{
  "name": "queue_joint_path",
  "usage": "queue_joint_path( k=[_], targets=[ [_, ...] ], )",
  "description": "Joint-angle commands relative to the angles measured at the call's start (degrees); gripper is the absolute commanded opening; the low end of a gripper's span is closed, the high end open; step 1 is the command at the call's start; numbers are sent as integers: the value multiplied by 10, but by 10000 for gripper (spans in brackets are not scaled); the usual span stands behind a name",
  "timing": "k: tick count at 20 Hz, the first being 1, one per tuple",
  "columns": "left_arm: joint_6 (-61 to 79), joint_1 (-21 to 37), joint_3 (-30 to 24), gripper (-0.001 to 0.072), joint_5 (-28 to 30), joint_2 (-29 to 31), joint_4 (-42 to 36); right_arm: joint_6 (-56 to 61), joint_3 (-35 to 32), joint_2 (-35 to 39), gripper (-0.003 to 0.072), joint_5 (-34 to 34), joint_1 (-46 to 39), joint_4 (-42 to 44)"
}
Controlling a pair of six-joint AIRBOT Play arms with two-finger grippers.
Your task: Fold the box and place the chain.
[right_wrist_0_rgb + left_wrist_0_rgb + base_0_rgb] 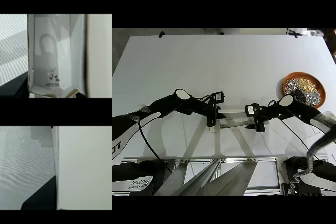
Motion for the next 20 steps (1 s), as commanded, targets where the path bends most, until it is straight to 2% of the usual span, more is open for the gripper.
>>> queue_joint_path(
  k=[1, 7, 8, 9, 10, 14, 20],
  targets=[
    [0, 1, 0, 12, 1, 0, 0, -1, 0, 0, 425, 6, 0, 0],
    [0, 1, 0, 23, 2, 0, 0, -1, 0, 0, 425, 6, 0, 0],
    [0, 1, 0, 117, -2, 0, 0, -1, 0, 0, 425, 6, 0, 0],
    [-1, 1, 0, 297, -5, 1, 0, -1, 0, 0, 425, 6, 0, 0],
    [-11, 2, 0, 372, -7, 4, 0, -1, 0, 0, 425, 6, 0, 0],
    [-50, 2, 0, 387, -18, 51, 52, -1, 0, 0, 425, 6, 0, 0],
    [-191, 3, 0, 386, -25, 167, 218, -1, 0, 0, 425, 6, 0, 0]
  ],
)
